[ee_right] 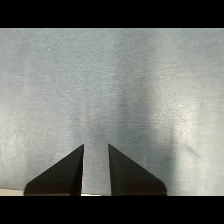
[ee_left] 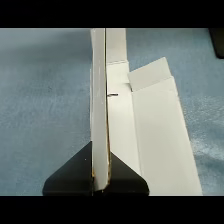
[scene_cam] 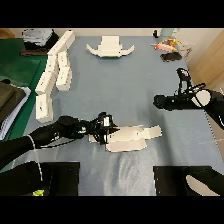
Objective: Fold the box.
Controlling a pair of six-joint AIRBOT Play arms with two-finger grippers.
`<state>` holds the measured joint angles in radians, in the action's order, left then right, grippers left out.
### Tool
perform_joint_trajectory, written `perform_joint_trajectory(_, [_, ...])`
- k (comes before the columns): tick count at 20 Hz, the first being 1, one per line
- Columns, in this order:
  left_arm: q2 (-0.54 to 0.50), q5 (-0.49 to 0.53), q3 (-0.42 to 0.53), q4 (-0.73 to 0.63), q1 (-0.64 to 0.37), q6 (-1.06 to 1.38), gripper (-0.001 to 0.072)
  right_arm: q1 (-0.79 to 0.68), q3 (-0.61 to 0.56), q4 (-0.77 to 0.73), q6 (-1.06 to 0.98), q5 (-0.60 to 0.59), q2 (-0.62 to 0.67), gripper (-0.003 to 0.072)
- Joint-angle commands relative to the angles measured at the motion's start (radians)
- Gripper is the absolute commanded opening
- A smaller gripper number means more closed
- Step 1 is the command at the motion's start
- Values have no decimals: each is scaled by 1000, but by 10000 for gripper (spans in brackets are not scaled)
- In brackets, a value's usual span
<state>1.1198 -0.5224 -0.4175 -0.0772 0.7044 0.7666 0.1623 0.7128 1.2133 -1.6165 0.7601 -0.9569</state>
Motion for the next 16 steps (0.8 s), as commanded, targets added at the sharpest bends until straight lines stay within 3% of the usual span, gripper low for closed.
perform_joint_trajectory(1, [-12,-7,-2,62,-2,-58,14,0,0,-8,0,10,0,242])
perform_joint_trajectory(5, [-63,7,-27,63,-2,-111,14,0,0,-8,0,22,0,242])
perform_joint_trajectory(9, [-66,-56,-36,146,-1,-163,14,1,0,-14,0,22,0,242])
perform_joint_trajectory(16, [-69,-63,-66,145,-2,-181,14,2,0,-18,0,23,0,242])
